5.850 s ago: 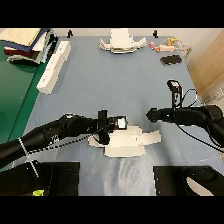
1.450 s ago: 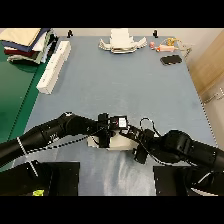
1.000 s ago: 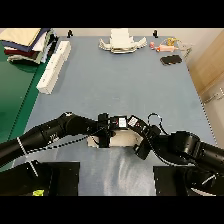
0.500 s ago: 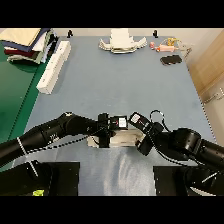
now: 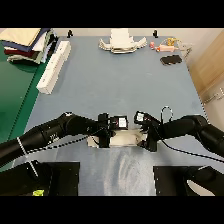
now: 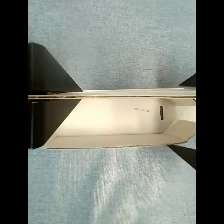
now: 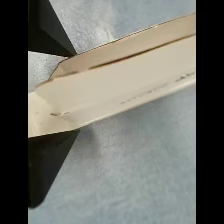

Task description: Fold the box.

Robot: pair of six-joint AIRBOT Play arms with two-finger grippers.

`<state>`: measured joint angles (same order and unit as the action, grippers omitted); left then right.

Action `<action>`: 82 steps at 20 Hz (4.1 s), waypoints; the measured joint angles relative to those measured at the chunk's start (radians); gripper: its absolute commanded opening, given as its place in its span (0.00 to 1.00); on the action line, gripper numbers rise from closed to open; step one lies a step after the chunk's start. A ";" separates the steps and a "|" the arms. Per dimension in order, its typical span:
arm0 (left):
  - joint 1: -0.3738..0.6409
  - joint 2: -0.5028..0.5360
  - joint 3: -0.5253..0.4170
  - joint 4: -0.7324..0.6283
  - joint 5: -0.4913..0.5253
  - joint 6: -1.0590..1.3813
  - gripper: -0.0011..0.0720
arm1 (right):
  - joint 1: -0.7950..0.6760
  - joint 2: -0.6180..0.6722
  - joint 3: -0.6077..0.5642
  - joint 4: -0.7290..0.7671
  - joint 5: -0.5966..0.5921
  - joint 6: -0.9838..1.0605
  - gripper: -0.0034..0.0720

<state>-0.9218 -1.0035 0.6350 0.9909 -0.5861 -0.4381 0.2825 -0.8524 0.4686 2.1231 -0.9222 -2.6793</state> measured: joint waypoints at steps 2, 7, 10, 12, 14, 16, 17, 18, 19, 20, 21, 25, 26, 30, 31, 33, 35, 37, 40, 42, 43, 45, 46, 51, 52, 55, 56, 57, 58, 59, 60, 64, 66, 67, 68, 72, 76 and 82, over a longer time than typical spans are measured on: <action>0.000 0.000 0.000 0.000 0.000 0.000 0.03 | -0.034 -0.048 0.000 0.061 -0.013 -0.099 1.00; 0.000 0.000 0.000 0.000 0.000 0.000 0.03 | -0.064 -0.109 0.000 0.086 -0.018 -0.190 1.00; 0.000 0.000 0.000 0.000 0.000 0.000 0.03 | -0.069 -0.115 0.001 0.074 -0.021 -0.204 1.00; 0.000 0.000 0.000 0.000 0.000 0.000 0.03 | -0.070 -0.117 0.001 0.069 -0.021 -0.209 1.00; 0.000 0.000 0.000 0.000 0.001 0.000 0.03 | -0.070 -0.118 0.001 0.068 -0.022 -0.220 0.99; 0.000 0.000 0.000 0.000 0.001 0.000 0.03 | -0.070 -0.119 0.001 0.068 -0.019 -0.255 0.99; 0.000 0.000 0.000 0.000 0.001 0.000 0.03 | -0.070 -0.120 0.001 0.069 -0.009 -0.273 0.99; 0.000 0.000 0.000 0.000 0.001 0.000 0.03 | -0.070 -0.122 0.001 0.074 0.003 -0.287 0.99; 0.000 0.000 0.000 0.000 0.001 0.000 0.03 | -0.070 -0.123 0.001 0.084 0.014 -0.298 0.99; 0.000 0.000 0.000 0.000 0.001 0.000 0.03 | -0.070 -0.124 0.001 0.093 0.022 -0.306 0.99; 0.000 0.000 0.000 0.000 0.001 0.000 0.03 | -0.069 -0.125 0.001 0.100 0.026 -0.312 0.99; 0.000 0.000 0.000 0.000 0.001 0.000 0.03 | -0.047 -0.127 0.000 0.115 0.040 -0.324 0.99; 0.000 0.000 0.000 0.000 0.001 0.000 0.03 | -0.041 -0.128 -0.001 0.116 0.042 -0.325 0.99; 0.000 0.000 0.000 0.000 0.001 0.000 0.03 | -0.031 -0.149 -0.002 0.113 0.048 -0.329 0.98; 0.000 0.000 0.000 0.000 0.001 0.000 0.03 | -0.030 -0.159 -0.002 0.111 0.050 -0.329 0.98; 0.000 0.000 0.000 0.000 0.001 0.000 0.03 | -0.028 -0.174 -0.002 0.109 0.050 -0.330 0.98; 0.000 0.000 0.000 0.000 0.001 0.000 0.03 | -0.028 -0.182 -0.002 0.098 0.050 -0.330 0.95; 0.000 0.000 0.000 0.000 0.001 0.000 0.03 | -0.028 -0.187 -0.002 0.085 0.051 -0.330 0.85; 0.000 0.000 0.000 0.000 0.001 0.000 0.03 | -0.026 -0.190 -0.002 0.068 0.055 -0.331 0.69; 0.000 0.000 0.000 0.000 0.001 0.000 0.03 | -0.026 -0.190 -0.002 0.063 0.054 -0.331 0.69; 0.000 0.000 0.000 0.000 0.001 0.000 0.03 | -0.026 -0.190 -0.002 0.060 0.051 -0.331 0.69; 0.000 0.000 0.000 0.000 0.001 0.000 0.03 | -0.026 -0.190 -0.002 0.053 0.049 -0.331 0.69; 0.000 0.000 0.000 0.000 0.001 0.000 0.03 | -0.026 -0.190 -0.002 0.053 0.046 -0.331 0.69; 0.000 0.000 0.000 -0.001 0.002 0.000 0.03 | -0.026 -0.190 -0.002 0.049 0.032 -0.332 0.83; 0.000 0.000 0.000 0.000 0.002 0.000 0.03 | -0.026 -0.190 -0.002 0.049 0.029 -0.332 0.83; 0.000 0.000 0.000 -0.001 0.001 0.000 0.03 | -0.025 -0.184 -0.003 0.054 0.023 -0.331 0.82; 0.000 0.000 0.000 -0.001 0.001 0.000 0.03 | -0.025 -0.182 -0.003 0.055 0.021 -0.331 0.82; 0.000 0.000 0.000 -0.001 0.002 0.000 0.03 | -0.025 -0.180 -0.004 0.056 0.021 -0.330 0.83; 0.000 0.000 0.000 -0.001 0.001 0.000 0.03 | -0.025 -0.179 -0.007 0.058 0.025 -0.330 0.82; 0.000 0.000 0.000 -0.001 0.001 0.000 0.03 | -0.025 -0.178 -0.011 0.061 0.031 -0.330 0.82; 0.000 0.000 0.000 -0.001 0.001 0.000 0.03 | -0.025 -0.178 -0.016 0.062 0.039 -0.330 0.82; 0.000 0.000 0.000 -0.001 0.001 0.000 0.03 | -0.006 -0.175 -0.032 0.067 0.071 -0.330 0.82; 0.000 0.000 0.000 0.000 0.001 0.000 0.03 | 0.002 -0.173 -0.035 0.072 0.083 -0.329 0.82; 0.000 0.000 0.000 0.000 0.001 0.000 0.03 | 0.004 -0.171 -0.037 0.075 0.087 -0.329 0.82; 0.000 0.000 0.000 0.000 0.001 0.000 0.03 | 0.006 -0.168 -0.037 0.080 0.092 -0.329 0.79; 0.000 0.000 0.000 0.000 0.001 0.000 0.03 | 0.010 -0.161 -0.043 0.081 0.101 -0.330 0.66; 0.000 0.000 0.000 0.000 0.001 0.000 0.03 | 0.010 -0.158 -0.050 0.079 0.109 -0.331 0.66; 0.000 0.000 0.000 0.000 0.001 0.000 0.03 | 0.010 -0.157 -0.051 0.073 0.108 -0.326 0.66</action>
<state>-0.9222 -1.0035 0.6350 0.9909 -0.5854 -0.4381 0.2920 -1.0096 0.4171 2.1960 -0.8139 -3.0051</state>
